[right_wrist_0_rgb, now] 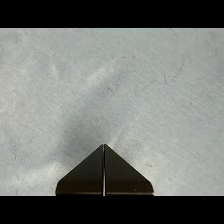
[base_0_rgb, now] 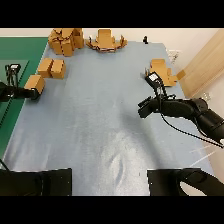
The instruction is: Fold the box.
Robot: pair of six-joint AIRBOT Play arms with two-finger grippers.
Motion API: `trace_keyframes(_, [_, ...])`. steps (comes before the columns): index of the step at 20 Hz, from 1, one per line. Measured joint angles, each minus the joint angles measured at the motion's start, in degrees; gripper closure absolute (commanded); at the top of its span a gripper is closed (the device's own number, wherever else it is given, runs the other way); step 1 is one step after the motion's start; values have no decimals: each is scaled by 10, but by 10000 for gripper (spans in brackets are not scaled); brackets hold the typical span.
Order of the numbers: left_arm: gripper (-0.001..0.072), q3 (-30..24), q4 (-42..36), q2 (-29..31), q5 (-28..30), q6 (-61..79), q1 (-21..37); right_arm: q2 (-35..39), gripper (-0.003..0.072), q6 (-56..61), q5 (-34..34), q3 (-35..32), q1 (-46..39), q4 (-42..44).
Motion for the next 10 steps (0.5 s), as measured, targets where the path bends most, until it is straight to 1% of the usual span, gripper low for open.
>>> trace_keyframes(6, [704, 89, -7, -79, -19, 5, -15, 0, 686, 10, -2, 0, 0, 3])
trace_keyframes(10, [697, 116, -1, -108, -21, -1, -29, 0, 685, 16, -2, 0, 0, 5])
